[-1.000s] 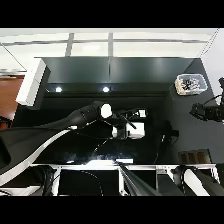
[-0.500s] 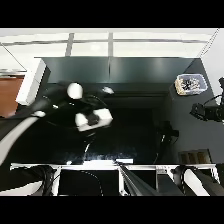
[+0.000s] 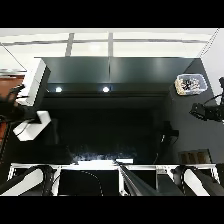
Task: Fold the box and place the chain.
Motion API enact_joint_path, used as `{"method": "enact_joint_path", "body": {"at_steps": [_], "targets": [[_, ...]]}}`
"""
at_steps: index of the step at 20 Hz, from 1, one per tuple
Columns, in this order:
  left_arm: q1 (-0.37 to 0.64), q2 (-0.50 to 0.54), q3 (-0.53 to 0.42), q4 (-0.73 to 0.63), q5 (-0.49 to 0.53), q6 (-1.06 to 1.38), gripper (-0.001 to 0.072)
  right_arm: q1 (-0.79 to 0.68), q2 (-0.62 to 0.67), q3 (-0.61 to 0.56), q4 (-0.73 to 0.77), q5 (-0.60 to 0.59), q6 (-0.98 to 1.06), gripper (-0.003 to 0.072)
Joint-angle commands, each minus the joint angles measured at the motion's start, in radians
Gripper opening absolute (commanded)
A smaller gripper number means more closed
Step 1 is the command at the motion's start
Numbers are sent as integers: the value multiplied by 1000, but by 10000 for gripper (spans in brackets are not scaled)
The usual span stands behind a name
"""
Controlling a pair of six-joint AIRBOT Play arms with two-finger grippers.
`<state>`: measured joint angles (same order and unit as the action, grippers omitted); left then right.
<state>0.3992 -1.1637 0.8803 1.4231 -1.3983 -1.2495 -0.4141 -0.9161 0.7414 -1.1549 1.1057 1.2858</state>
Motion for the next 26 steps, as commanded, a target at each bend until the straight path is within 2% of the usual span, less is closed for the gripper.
{"method": "enact_joint_path", "body": {"at_steps": [1,4,9,11,14,17,18,20,22,24,26], "targets": [[237,17,-11,7,6,12,236,0,0,0,3,-2,0,4],[320,17,-10,-49,72,26,236,0,0,0,2,-15,0,3],[325,17,-10,-54,302,132,237,0,0,0,2,-23,-4,3],[325,10,-10,-113,397,159,239,0,0,0,2,-31,-3,4],[325,-22,-10,-236,431,326,239,0,0,0,2,-46,-3,4],[325,-69,-10,-284,432,397,240,0,0,0,2,-58,-3,4],[323,-81,-10,-283,446,398,301,0,0,0,2,-60,-3,4],[314,-87,-10,-280,502,398,633,0,0,0,2,-60,-3,4],[292,-81,0,-267,526,414,652,0,0,0,2,-60,-3,4],[258,-65,24,-193,501,416,719,0,0,0,2,-58,-3,4],[217,-39,70,-155,459,415,718,0,0,0,2,-58,-3,5]]}}
